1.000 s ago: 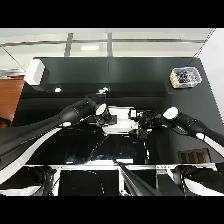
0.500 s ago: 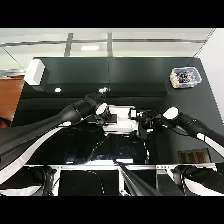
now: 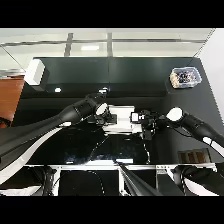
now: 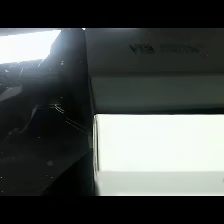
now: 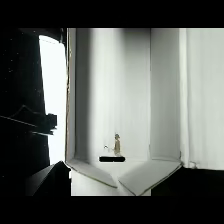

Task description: Fold the box and place the chain.

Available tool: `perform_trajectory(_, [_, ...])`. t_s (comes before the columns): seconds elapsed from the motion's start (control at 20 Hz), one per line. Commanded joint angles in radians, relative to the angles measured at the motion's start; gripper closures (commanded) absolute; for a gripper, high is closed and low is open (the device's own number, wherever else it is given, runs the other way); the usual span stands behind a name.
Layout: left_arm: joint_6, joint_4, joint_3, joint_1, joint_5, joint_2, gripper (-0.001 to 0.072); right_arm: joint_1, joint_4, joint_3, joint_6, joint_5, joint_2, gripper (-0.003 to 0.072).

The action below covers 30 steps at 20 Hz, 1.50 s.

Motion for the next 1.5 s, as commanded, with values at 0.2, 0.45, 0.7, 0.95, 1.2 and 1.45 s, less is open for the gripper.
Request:
perform_trajectory(0.2, [0.001,0.019,-0.001,-0.001,0.005,-0.018,0.0684,0.000,-0.014,0.000,-0.011,-0.031,0.010,-0.0027])
perform_trajectory(0.45, [0.004,0.018,0.000,-0.004,0.005,-0.028,0.0684,0.000,-0.009,0.000,-0.013,-0.031,0.010,0.0212])
perform_trajectory(0.7, [0.005,0.017,0.000,-0.004,0.005,-0.028,0.0684,0.000,0.068,0.000,-0.013,-0.031,0.010,0.0459])
perform_trajectory(0.95, [0.005,0.014,0.000,-0.004,0.005,-0.028,0.0684,0.003,0.193,0.000,-0.005,-0.030,-0.004,0.0459])
perform_trajectory(1.2, [0.005,0.014,0.000,-0.004,0.005,-0.028,0.0684,0.021,0.234,0.000,-0.005,-0.042,-0.032,0.0460])
perform_trajectory(1.45, [0.005,0.014,0.000,-0.004,0.005,-0.028,0.0684,0.021,0.233,0.000,0.003,-0.041,-0.032,0.0461])
